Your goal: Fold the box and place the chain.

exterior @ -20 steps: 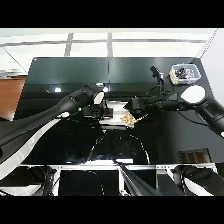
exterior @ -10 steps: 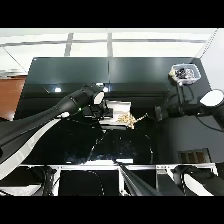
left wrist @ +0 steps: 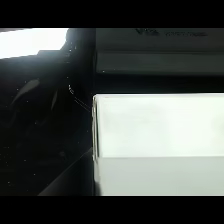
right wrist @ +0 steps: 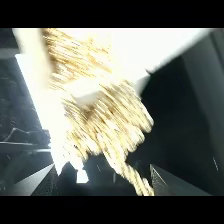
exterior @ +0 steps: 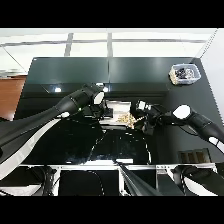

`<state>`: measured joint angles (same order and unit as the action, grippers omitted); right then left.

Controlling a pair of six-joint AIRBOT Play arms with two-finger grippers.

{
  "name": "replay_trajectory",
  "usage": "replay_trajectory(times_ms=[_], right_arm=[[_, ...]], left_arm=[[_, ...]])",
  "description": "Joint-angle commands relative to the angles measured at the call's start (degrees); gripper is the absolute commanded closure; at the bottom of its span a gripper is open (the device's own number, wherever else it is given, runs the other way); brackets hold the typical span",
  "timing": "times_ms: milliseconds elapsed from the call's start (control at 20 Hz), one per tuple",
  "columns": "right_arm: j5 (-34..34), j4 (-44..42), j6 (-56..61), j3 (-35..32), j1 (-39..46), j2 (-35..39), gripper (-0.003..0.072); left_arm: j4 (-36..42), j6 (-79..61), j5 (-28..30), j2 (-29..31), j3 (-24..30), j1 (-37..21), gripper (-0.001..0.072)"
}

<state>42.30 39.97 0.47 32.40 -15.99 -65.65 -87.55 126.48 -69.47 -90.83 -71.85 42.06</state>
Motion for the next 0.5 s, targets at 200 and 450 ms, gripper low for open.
replay_trajectory(times_ms=[200,450], right_arm=[[-2.9,-12.0,-17.0,-0.2,-1.5,-6.5,-0.0034],[-4.9,-13.3,-17.0,-0.2,-1.7,-7.6,-0.0026]], left_arm=[[0.0,0.0,0.0,0.0,-0.1,0.0,0.0682],[0.0,0.0,0.0,0.0,-0.1,0.0,0.0682]])
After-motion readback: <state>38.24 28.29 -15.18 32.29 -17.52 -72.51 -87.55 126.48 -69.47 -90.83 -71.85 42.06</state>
